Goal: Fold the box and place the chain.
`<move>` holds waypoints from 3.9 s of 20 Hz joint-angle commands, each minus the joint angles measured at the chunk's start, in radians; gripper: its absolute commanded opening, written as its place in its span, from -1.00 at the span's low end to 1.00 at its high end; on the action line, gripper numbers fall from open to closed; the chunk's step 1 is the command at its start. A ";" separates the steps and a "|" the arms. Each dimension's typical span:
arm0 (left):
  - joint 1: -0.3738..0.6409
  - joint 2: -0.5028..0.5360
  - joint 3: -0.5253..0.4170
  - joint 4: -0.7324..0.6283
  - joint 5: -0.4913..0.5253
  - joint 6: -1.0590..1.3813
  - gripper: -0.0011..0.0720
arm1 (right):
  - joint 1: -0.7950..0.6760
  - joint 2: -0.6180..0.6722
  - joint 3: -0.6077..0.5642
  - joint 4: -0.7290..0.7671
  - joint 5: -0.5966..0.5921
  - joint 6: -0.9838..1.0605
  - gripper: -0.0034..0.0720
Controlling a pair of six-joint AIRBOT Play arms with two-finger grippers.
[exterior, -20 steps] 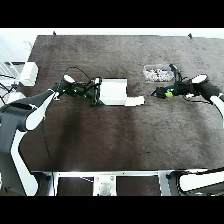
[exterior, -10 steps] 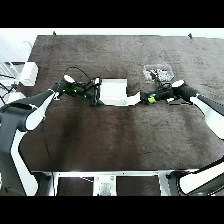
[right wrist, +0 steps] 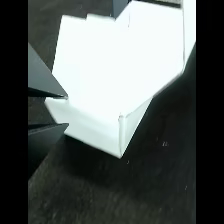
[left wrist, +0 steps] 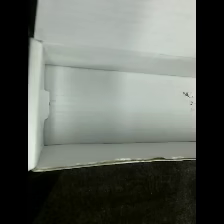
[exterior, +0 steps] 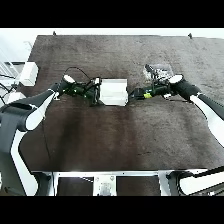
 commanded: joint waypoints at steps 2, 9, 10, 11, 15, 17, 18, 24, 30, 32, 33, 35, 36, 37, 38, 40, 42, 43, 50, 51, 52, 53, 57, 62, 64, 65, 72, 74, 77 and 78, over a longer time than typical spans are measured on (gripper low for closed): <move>0.000 0.000 0.000 0.000 0.001 0.000 -0.15 | 0.019 0.008 0.002 0.013 -0.021 0.031 0.03; 0.000 0.000 0.000 0.000 0.001 0.000 -0.15 | 0.064 0.008 0.003 0.009 -0.085 0.094 0.24; 0.000 0.000 0.000 0.000 0.001 0.000 -0.15 | 0.070 0.008 0.003 0.003 -0.095 0.119 0.24; 0.000 0.000 0.000 0.000 0.001 0.000 -0.15 | 0.076 0.008 0.004 -0.001 -0.097 0.136 0.24; 0.000 0.000 0.000 0.000 0.001 0.000 -0.15 | 0.092 0.008 0.024 -0.102 -0.115 0.229 0.24; 0.000 0.000 0.000 0.000 0.001 0.000 -0.15 | 0.104 0.006 0.045 -0.140 -0.115 0.265 0.24; 0.000 0.000 0.000 0.000 0.001 0.000 -0.15 | 0.109 0.006 0.054 -0.145 -0.115 0.268 0.24; 0.000 0.000 0.000 0.000 0.001 0.000 -0.15 | 0.145 -0.016 0.106 -0.249 -0.114 0.397 0.24; 0.000 0.000 0.000 0.000 0.001 0.000 -0.15 | 0.194 -0.053 0.163 -0.397 -0.113 0.540 0.24; 0.000 0.000 0.000 0.000 0.001 0.000 -0.15 | 0.211 -0.074 0.196 -0.445 -0.094 0.586 0.24; 0.000 0.000 0.000 0.000 0.001 0.000 -0.15 | 0.220 -0.091 0.219 -0.473 -0.069 0.620 0.24; 0.000 0.000 0.000 0.000 0.001 0.000 -0.15 | 0.237 -0.135 0.270 -0.531 -0.006 0.687 0.24; 0.000 0.000 0.000 0.000 0.001 0.000 -0.15 | 0.249 -0.156 0.300 -0.569 0.018 0.717 0.24; 0.000 0.000 0.000 0.000 0.001 0.000 -0.15 | 0.263 -0.171 0.326 -0.610 0.029 0.735 0.24; 0.000 0.000 0.000 0.000 0.001 0.000 -0.15 | 0.276 -0.181 0.349 -0.656 0.039 0.763 0.23; 0.000 0.000 0.000 0.000 0.001 0.000 -0.15 | 0.296 -0.187 0.386 -0.742 0.062 0.843 0.23; 0.000 0.000 0.000 0.000 0.001 0.000 -0.15 | 0.307 -0.187 0.406 -0.774 0.080 0.887 0.20; 0.000 0.000 0.000 0.000 0.001 0.000 -0.15 | 0.309 -0.188 0.410 -0.792 0.080 0.918 0.19; 0.000 0.000 0.000 0.000 0.001 0.000 -0.15 | 0.316 -0.203 0.427 -0.834 0.087 0.973 0.17; 0.000 0.000 0.000 0.000 0.001 0.000 -0.15 | 0.316 -0.203 0.427 -0.835 0.086 0.973 0.17; 0.000 0.000 0.000 0.000 0.001 0.000 -0.15 | 0.316 -0.203 0.427 -0.838 0.086 0.975 0.17; 0.000 0.000 0.000 0.000 0.001 0.000 -0.15 | 0.316 -0.206 0.427 -0.838 0.086 0.980 0.17; 0.000 0.000 0.000 0.000 0.001 0.000 -0.15 | 0.315 -0.257 0.482 -0.844 0.103 1.014 0.06; 0.000 0.000 0.000 0.000 0.001 0.000 -0.15 | 0.317 -0.283 0.539 -0.870 0.216 1.059 0.06; 0.000 0.000 0.000 0.000 0.001 0.000 -0.15 | 0.322 -0.283 0.539 -0.883 0.227 1.113 -0.04; 0.000 0.000 0.000 0.000 0.002 0.000 -0.15 | 0.328 -0.283 0.539 -0.883 0.227 1.114 -0.18; 0.000 0.000 0.000 0.000 0.002 0.000 -0.15 | 0.353 -0.286 0.538 -0.905 0.226 1.161 -0.23; 0.000 0.000 0.000 0.000 0.002 0.000 -0.15 | 0.354 -0.286 0.538 -0.906 0.226 1.186 -0.61; 0.000 0.000 0.000 0.000 0.001 0.000 -0.15 | 0.354 -0.286 0.538 -0.915 0.226 1.208 -0.62; 0.000 0.000 0.000 0.000 0.002 0.000 -0.15 | 0.354 -0.287 0.538 -0.916 0.226 1.208 -0.62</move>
